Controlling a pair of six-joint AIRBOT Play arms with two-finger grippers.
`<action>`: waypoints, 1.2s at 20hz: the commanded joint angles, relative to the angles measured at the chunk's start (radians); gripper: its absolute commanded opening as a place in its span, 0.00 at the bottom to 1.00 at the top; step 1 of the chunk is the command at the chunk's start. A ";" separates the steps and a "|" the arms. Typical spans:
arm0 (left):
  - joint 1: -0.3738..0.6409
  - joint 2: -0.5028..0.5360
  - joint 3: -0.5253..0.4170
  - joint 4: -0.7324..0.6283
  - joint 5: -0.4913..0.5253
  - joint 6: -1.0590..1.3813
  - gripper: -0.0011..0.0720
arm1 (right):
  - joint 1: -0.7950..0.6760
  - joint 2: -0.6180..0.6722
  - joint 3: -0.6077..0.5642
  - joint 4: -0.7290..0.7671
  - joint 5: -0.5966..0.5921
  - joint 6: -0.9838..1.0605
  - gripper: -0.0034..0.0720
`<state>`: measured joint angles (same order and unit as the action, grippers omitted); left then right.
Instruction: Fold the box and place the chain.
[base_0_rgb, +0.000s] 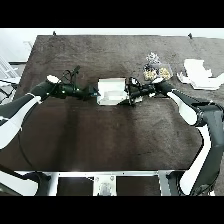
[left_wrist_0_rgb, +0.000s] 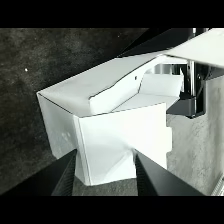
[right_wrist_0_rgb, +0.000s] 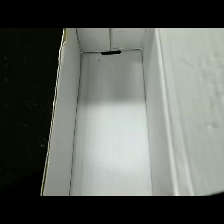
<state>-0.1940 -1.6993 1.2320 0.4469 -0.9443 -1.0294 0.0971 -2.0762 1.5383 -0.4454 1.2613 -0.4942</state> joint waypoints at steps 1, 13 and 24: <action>-0.024 0.001 0.021 0.034 0.014 -0.077 0.59 | 0.000 -0.001 0.000 0.000 0.000 0.000 0.83; -0.096 0.000 0.068 0.229 0.118 -0.347 0.59 | 0.000 -0.001 0.000 0.000 0.000 0.000 0.83; -0.175 -0.006 0.104 0.409 0.202 -0.544 0.59 | 0.000 -0.001 0.000 0.000 0.000 0.000 0.83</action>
